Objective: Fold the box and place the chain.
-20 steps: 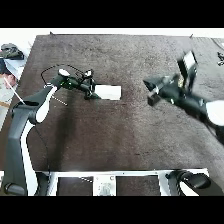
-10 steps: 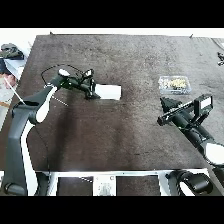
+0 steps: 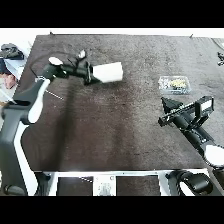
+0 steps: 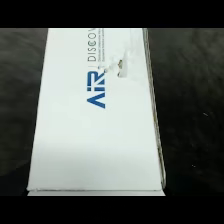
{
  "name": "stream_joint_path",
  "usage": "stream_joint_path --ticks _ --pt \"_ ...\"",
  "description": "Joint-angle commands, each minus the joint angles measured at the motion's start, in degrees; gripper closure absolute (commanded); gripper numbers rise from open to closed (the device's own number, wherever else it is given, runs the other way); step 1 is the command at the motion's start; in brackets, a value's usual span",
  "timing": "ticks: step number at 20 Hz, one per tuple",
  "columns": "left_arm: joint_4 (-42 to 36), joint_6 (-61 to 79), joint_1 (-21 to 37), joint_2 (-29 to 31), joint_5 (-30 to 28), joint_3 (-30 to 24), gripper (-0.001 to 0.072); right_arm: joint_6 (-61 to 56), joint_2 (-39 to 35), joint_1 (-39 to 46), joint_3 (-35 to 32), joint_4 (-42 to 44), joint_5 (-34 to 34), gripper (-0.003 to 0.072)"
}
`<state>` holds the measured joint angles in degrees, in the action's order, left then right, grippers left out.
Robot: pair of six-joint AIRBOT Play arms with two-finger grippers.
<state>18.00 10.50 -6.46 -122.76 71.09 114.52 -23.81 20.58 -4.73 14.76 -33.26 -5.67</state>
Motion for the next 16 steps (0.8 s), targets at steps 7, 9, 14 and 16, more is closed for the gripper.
stream_joint_path --ticks 7,9,14,16 --pt "18.1 -34.7 20.6 13.2 -30.9 0.5 0.0697 0.0 0.0 0.0 0.0 0.1 0.2 0.0700" --pt "25.9 -44.2 25.2 13.0 -30.6 -2.0 0.0697 0.0 0.0 0.0 0.0 0.1 0.2 0.0700" --pt "30.7 -47.1 30.2 12.3 -40.2 -13.2 0.0697 0.0 0.0 0.0 0.0 0.1 0.2 0.0700" --pt "30.6 -46.5 30.3 10.4 -42.9 -14.6 0.0697 0.0 0.0 0.0 0.0 0.1 0.2 0.0700"
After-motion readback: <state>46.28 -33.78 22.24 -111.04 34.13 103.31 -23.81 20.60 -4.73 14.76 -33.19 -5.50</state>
